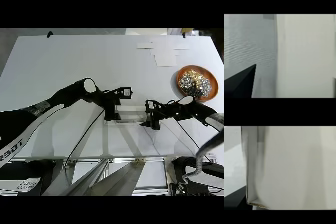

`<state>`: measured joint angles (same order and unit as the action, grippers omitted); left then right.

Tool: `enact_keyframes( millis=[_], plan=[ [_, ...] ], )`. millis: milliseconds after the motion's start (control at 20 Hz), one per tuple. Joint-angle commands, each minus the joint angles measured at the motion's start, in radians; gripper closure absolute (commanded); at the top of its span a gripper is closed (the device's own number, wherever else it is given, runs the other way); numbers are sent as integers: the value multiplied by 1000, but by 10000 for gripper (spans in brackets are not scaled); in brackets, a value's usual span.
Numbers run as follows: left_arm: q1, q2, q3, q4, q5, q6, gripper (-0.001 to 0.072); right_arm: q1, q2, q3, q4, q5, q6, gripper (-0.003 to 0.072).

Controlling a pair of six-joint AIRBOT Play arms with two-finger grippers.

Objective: Fold the box and place the chain.

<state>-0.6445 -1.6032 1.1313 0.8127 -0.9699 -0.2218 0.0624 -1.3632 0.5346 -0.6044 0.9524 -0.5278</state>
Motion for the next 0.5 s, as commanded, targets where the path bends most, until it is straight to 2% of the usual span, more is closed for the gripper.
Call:
enact_keyframes(
  millis=[0, 200, 350, 450],
  plan=[
    [13, 58, 1, 134, -5, -131, 9, 1, 0, 0, 0, 2, -1, 271],
    [35, 149, 1, 365, -86, -333, 9, 1, 0, 0, 0, 1, -1, 271],
    [37, 212, 1, 477, -181, -470, 17, 1, 0, 0, 0, 2, -1, 271],
    [35, 252, 1, 492, -239, -534, 227, 1, 0, 0, 0, 2, -1, 271]
  ],
)
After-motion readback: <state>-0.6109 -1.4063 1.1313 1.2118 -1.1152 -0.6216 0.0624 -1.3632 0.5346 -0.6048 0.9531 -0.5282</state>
